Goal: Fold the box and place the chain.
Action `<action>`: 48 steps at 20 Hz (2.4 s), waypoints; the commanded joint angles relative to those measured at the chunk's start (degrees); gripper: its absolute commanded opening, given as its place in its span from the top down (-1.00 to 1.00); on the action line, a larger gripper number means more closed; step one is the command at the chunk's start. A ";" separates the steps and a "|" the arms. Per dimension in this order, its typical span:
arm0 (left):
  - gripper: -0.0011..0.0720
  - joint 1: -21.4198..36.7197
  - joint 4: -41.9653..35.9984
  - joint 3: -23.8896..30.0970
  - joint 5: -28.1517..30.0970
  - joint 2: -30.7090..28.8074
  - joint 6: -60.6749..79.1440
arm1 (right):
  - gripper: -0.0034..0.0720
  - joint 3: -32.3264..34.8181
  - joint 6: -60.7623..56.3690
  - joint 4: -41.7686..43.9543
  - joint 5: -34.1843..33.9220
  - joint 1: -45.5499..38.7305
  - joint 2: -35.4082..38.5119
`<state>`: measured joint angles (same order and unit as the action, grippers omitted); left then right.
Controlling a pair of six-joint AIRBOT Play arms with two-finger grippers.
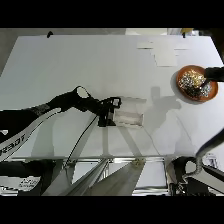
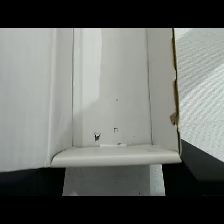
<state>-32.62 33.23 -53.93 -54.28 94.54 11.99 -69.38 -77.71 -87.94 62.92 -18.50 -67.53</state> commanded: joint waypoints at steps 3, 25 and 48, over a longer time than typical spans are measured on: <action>0.60 0.02 0.02 -0.07 0.02 -0.04 0.00 | 0.87 0.00 3.93 15.02 11.80 0.00 14.99; 0.60 0.02 0.00 -0.07 0.00 -0.04 0.00 | 0.87 11.15 2.97 24.76 8.76 43.56 26.08; 0.60 0.02 0.00 -0.07 0.02 -0.04 0.00 | 0.76 22.97 3.19 23.23 -5.42 47.43 4.74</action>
<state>-32.62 33.23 -53.93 -54.28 94.54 11.99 -46.48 -74.70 -64.58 58.35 27.90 -60.97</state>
